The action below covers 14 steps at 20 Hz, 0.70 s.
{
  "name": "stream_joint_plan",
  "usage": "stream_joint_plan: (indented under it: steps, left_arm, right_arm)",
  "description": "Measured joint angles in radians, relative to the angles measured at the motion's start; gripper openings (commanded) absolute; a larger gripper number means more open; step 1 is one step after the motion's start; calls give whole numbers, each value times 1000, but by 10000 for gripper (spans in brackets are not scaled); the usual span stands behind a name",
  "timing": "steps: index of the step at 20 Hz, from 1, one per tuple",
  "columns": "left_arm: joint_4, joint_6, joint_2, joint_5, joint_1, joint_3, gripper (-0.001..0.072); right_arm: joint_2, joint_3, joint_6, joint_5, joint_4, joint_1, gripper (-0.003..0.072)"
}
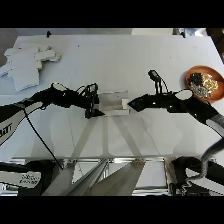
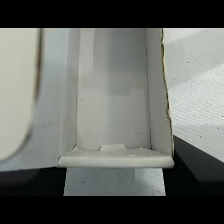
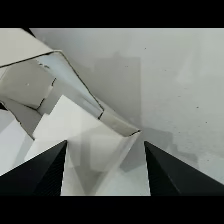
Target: Fold the box and place the chain.
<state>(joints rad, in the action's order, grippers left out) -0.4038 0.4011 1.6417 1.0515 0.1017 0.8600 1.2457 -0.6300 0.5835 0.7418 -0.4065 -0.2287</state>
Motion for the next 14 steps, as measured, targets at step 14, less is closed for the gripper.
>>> stream_joint_plan:
  steps: [14]
  left_arm:
    - [0,-1,0,0,0,0,353]
  right_arm:
    - [57,0,76,-73,45,-65,530]
